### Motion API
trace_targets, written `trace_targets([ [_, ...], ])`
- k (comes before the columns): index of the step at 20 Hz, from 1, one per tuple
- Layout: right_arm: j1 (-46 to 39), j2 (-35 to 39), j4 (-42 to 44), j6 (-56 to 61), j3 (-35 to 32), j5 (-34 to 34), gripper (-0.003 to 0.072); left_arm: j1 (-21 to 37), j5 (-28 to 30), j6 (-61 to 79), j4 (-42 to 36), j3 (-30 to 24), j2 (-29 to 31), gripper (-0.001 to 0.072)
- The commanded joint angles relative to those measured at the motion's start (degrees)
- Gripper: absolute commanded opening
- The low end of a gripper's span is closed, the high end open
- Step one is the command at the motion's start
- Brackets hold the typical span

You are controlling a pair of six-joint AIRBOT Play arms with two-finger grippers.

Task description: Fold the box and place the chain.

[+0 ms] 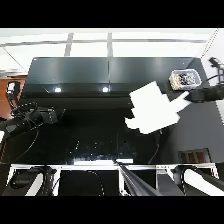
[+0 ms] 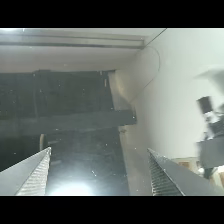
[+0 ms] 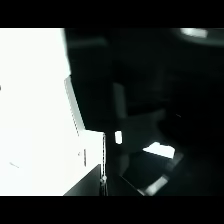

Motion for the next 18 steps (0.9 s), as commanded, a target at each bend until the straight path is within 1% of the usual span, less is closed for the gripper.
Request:
trace_targets([
  [1, 11.98, 5.70, 11.67, 4.07, -11.06, -11.32, 0.0014, -0.20, 0.28, 0.15, -2.82, -0.02, -1.42, 0.0709],
  [3, 21.27, 7.82, 19.54, 3.85, -20.55, -24.50, 0.0014, -1.49, 0.35, 0.59, -3.98, -0.02, -4.31, 0.0708],
  [5, 30.58, 7.82, 25.24, 3.87, -26.62, -37.11, 0.0014, -3.74, 0.07, 3.06, -6.43, 0.00, -9.20, 0.0709],
  [7, 37.83, 7.80, 25.66, 3.89, -28.44, -43.21, 0.0014, -5.60, -1.42, 6.60, -11.96, 0.83, -15.96, 0.0708],
  [9, 42.69, 7.74, 24.90, 3.87, -28.46, -45.72, 0.0015, -5.77, -4.70, 7.17, -15.08, 4.11, -23.82, 0.0709],
  [11, 45.00, 7.69, 24.00, 3.87, -28.46, -46.97, 0.0015, -5.70, -6.23, 7.15, -14.99, 8.22, -31.52, 0.0709],
  [12, 45.24, 7.69, 24.04, 3.89, -28.46, -46.97, 0.0015, -5.73, -6.62, 7.10, -15.13, 9.99, -34.97, 0.0709],
  [15, 45.22, 7.69, 24.04, 3.87, -28.46, -46.62, 0.0015, -5.73, -10.25, 7.63, -19.45, 14.43, -45.03, 0.0709],
  [18, 45.22, 7.69, 24.04, 3.87, -28.46, -46.56, 0.0015, -5.84, -12.81, 8.70, -20.92, 17.81, -52.19, 0.0708],
])
